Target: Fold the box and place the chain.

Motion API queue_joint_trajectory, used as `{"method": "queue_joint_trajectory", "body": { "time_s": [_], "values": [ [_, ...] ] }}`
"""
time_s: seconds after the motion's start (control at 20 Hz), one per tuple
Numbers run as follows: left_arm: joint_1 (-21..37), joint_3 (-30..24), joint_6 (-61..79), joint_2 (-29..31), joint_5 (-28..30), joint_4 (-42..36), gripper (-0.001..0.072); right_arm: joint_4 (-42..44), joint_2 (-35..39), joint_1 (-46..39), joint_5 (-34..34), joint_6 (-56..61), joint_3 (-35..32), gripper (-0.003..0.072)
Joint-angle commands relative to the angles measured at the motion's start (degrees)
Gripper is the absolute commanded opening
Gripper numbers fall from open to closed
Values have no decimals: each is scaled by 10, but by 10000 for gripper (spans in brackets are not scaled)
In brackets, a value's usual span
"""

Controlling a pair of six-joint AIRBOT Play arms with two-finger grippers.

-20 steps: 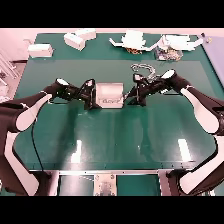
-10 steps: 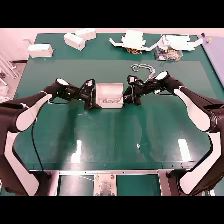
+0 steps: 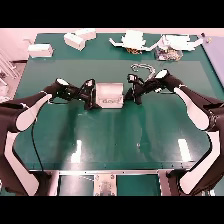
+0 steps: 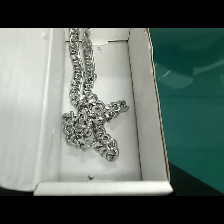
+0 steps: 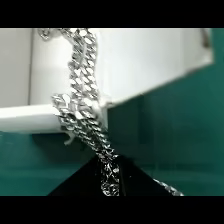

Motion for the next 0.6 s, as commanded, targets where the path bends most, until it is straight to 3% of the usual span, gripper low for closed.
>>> {"method": "queue_joint_trajectory", "body": {
  "time_s": [0.0,0.55],
  "values": [
    [0,0,0,0,0,0,490,-9,20,-1,29,42,16,8],
    [0,0,0,0,0,0,490,-10,217,3,39,107,16,6]
  ]
}}
